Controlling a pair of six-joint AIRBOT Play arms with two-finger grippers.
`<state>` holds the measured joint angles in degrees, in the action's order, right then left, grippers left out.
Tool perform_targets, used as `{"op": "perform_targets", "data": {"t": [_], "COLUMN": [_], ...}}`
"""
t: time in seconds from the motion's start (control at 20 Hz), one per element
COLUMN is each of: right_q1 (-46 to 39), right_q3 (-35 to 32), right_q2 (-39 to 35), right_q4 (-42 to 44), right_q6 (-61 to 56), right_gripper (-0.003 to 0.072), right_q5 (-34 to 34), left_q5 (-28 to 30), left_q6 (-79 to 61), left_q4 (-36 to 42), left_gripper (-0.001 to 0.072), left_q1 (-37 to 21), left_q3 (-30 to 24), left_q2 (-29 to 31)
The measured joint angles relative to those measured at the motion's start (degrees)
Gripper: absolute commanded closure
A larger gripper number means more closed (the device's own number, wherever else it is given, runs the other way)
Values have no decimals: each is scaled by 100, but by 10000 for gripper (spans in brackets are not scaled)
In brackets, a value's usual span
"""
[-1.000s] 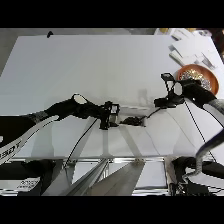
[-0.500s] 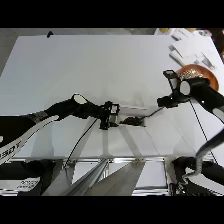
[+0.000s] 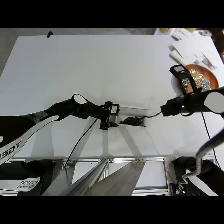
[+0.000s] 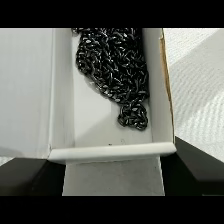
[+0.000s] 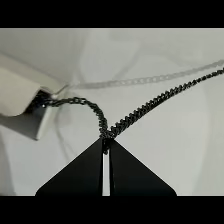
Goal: Fold the box and place the chain.
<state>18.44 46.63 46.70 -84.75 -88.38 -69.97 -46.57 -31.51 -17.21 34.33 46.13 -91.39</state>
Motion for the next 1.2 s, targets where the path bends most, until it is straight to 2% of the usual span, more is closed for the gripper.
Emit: {"op": "perform_targets", "data": {"t": [0.15,0.4,0.85,0.9,0.95,1.0,1.2], "right_q1": [376,1021,1574,1585,1591,1598,1589], "right_q3": [-44,-68,-402,-448,-481,-505,-426], "right_q2": [-258,-382,-94,-7,85,188,415], "right_q4": [535,1349,1770,1786,1792,1816,2048], "right_q6": [20,35,-122,-140,-144,-155,98], "right_gripper": [667,667,665,648,564,513,507], "right_q5": [118,828,2055,2114,2135,2153,2127], "left_q5": [0,0,0,0,0,0,0], "left_q6": [0,0,-2,-2,0,-2,0], "left_q4": [2,0,0,0,0,0,0], "left_gripper": [561,561,561,561,561,561,561], "left_q1": [0,0,0,0,0,0,0], "left_q3": [0,0,0,0,0,0,0], "left_q2": [0,0,0,0,0,0,0]}}
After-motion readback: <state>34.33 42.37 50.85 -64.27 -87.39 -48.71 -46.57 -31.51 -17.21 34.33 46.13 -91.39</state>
